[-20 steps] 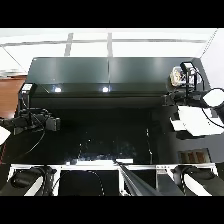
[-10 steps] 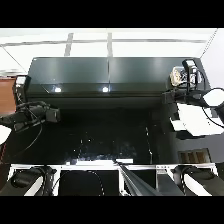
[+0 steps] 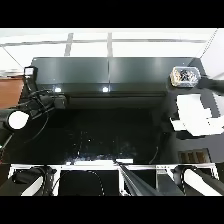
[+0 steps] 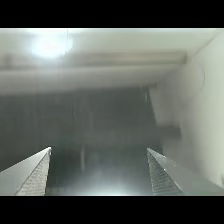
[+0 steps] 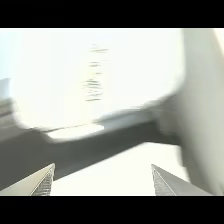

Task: Fold the box and place the chain.

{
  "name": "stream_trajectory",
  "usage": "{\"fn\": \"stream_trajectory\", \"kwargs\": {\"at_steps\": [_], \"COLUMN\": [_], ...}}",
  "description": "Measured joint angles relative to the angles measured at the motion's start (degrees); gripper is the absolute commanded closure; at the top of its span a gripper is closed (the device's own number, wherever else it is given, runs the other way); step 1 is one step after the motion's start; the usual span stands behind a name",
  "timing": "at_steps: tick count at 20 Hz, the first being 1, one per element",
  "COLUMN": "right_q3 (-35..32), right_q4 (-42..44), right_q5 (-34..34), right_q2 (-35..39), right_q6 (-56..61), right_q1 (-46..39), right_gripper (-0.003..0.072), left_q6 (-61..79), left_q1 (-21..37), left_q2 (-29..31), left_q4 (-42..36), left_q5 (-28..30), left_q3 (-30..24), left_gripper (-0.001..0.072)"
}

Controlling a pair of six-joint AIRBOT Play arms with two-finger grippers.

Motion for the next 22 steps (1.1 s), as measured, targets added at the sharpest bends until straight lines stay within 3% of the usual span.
{"fn": "stream_trajectory", "kwargs": {"at_steps": [2, 5, 8, 10, 13, 15, 16, 17, 22], "right_q3": [4.96, 13.68, 21.57, 24.06, 25.9, 26.4, 26.6, 26.69, 26.36], "right_q4": [-0.68, 2.4, 4.22, 4.9, 3.61, 2.23, 1.75, 1.33, 2.97], "right_q5": [5.42, 16.46, 29.94, 34.84, 38.42, 39.26, 39.78, 40.41, 44.11], "right_q2": [-4.66, -13.22, -22.75, -26.93, -30.18, -31.15, -31.43, -31.56, -29.33], "right_q6": [0.44, -8.2, -18.91, -24.15, -30.6, -33.0, -33.99, -34.38, -34.88], "right_q1": [-11.58, -23.19, -28.39, -29.46, -29.29, -28.63, -28.24, -27.8, -24.2], "right_gripper": [-0.002, -0.0019, -0.0019, -0.0018, 0.034, 0.0501, 0.0626, 0.0672, 0.0672], "left_q6": [0.02, 0.04, 0.22, 0.2, 0.2, 0.2, 0.2, 0.2, 0.17], "left_q1": [0.0, 0.0, 0.0, 0.0, 0.0, 0.0, 0.0, 0.0, 0.0], "left_q2": [-0.92, -1.57, -1.81, -1.9, -1.97, -1.97, -1.97, -1.97, -1.97], "left_q4": [0.0, -0.11, -0.2, -0.17, -0.17, -0.15, -0.17, -0.17, -0.15], "left_q5": [-1.66, -4.39, -6.27, -6.73, -7.28, -7.61, -7.61, -7.69, -7.78], "left_q3": [0.11, 0.11, 0.11, 0.11, 0.11, 0.11, 0.11, 0.11, 0.11], "left_gripper": [0.0003, 0.0003, 0.0003, 0.0003, 0.0003, 0.0003, 0.0003, 0.0003, 0.0003]}}
